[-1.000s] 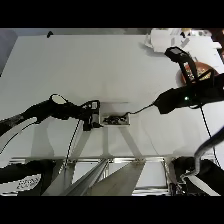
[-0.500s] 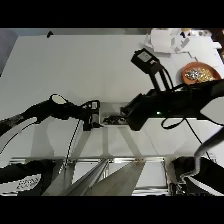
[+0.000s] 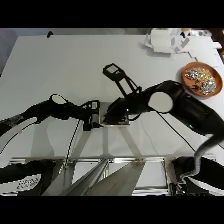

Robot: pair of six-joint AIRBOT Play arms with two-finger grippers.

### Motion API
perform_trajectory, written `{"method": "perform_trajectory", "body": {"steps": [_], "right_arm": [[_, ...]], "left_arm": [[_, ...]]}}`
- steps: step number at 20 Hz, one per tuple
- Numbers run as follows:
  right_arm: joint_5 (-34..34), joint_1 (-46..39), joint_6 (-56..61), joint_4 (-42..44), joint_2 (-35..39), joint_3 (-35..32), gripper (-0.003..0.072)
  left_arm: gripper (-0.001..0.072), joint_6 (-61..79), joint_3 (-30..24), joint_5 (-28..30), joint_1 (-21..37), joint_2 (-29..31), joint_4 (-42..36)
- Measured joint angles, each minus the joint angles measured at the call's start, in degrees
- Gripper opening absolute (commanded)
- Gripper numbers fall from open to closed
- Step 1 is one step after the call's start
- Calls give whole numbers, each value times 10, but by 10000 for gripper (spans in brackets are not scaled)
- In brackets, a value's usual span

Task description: Fold the box and place the chain.

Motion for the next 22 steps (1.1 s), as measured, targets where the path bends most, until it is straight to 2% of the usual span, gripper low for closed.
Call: {"method": "perform_trajectory", "body": {"steps": [3, 4, 5, 6, 12, 15, 17, 19, 20, 21, 22], "right_arm": [[2, 1, 14, -17, -40, -15, 24], [2, 1, 16, -20, -50, -21, 82], [2, 1, 19, -23, -56, -25, 177], [3, 0, 20, -25, -58, -28, 207], [24, -57, 23, -23, -7, -34, 202], [66, -137, 23, -37, 33, -35, 200], [87, -199, 24, -65, 44, -36, 173], [99, -264, 37, -96, 42, -38, 185], [101, -296, 40, -108, 34, -39, 218], [105, -325, 45, -120, 23, -39, 347], [106, -349, 48, -127, 11, -40, 444]], "left_arm": [[210, 0, 0, 0, 0, 0, 0], [210, 0, 0, 0, 0, 0, 0], [210, 0, 0, 0, 0, 0, 0], [210, 0, 0, 0, 0, 0, 0], [210, 0, 0, 0, 0, 0, 0], [210, 0, 0, 0, 0, 0, 0], [210, 0, 0, 0, 0, 0, 0], [210, 0, 0, 0, 0, 0, 0], [210, 0, 0, 0, 0, 0, 0], [210, 0, 0, 0, 0, 0, 0], [210, 0, 0, 0, 0, 0, 0]]}}
